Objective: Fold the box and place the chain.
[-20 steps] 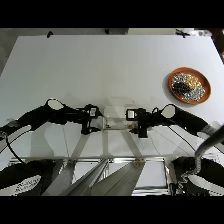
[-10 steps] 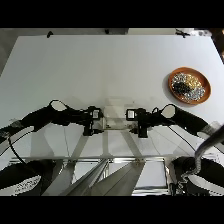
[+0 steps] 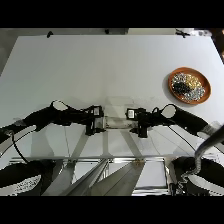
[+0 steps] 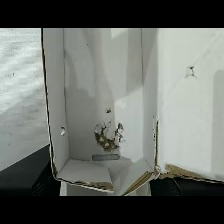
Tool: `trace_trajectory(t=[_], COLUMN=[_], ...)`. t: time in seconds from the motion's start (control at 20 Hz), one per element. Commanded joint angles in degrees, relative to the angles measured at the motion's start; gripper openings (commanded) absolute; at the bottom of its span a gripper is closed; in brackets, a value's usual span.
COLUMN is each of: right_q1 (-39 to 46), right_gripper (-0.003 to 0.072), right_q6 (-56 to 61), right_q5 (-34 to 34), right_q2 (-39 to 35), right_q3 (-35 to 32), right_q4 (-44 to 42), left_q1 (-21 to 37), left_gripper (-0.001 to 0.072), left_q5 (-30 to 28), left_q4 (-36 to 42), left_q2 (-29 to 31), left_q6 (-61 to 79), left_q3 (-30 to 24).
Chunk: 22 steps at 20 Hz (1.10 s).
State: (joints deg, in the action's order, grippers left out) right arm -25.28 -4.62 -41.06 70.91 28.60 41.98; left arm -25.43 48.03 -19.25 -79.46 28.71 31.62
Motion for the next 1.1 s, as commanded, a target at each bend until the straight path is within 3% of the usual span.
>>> trace_trajectory(t=[0.0,0.15,0.25,0.3,0.55,0.65,1.05], right_q1=[0.0,0.0,0.0,0.0,0.0,0.0,0.0], right_gripper=[0.0399,0.0399,0.0399,0.0399,0.0399,0.0399,0.0399], right_q6=[-0.1,-0.1,-0.1,-0.1,-0.1,-0.1,-0.1], right_q5=[-0.1,-0.1,-0.1,-0.1,-0.1,-0.1,-0.1], right_q2=[0.0,0.0,0.0,0.0,0.0,0.0,0.0], right_q3=[0.0,0.0,0.0,0.0,0.0,0.0,0.0], right_q4=[0.0,0.0,0.0,0.0,0.0,0.0,0.0], left_q1=[0.0,0.0,0.0,0.0,0.0,0.0,0.0], left_gripper=[0.069,0.0663,0.0438,0.0398,0.0367,0.0265,0.027], left_q5=[-0.3,-0.4,-0.5,-0.5,-0.9,-1.1,-0.7], left_q4=[0.8,0.8,0.8,0.8,0.8,0.8,0.8], left_q2=[-0.7,-0.8,-0.8,-0.8,-0.8,-0.8,-0.8], left_q6=[0.0,0.0,0.0,0.0,0.0,0.0,-0.5], left_q3=[0.0,0.0,0.0,0.0,0.0,0.0,0.0])
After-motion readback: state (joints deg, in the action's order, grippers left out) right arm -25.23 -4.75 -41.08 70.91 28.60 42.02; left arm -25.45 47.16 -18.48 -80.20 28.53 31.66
